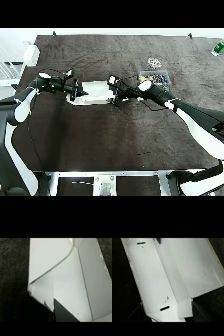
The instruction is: Fold the box and place the chain.
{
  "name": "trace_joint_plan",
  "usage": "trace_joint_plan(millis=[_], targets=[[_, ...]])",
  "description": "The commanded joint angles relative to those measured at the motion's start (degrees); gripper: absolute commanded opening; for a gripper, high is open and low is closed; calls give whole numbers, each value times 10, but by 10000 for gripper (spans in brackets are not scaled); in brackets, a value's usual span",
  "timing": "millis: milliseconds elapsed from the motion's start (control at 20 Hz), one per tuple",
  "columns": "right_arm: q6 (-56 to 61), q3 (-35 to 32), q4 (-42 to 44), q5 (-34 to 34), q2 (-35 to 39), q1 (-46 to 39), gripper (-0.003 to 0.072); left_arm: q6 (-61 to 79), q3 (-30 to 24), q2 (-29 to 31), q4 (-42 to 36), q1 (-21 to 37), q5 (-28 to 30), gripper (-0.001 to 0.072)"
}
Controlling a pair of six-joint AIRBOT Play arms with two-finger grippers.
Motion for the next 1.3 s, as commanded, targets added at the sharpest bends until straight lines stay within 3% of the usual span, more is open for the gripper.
trace_joint_plan(millis=[0, 650, 1250], targets=[[-6, 11, -3, 5, -9, -6, 695, 0, 0, 0, 0, 0, 0, 21], [-35, 92, -20, 81, -61, -30, 695, 0, 0, 0, 0, 0, 0, 21], [-35, 166, -24, 224, -129, -48, 695, 0, 0, 0, 0, 0, 0, 21]])
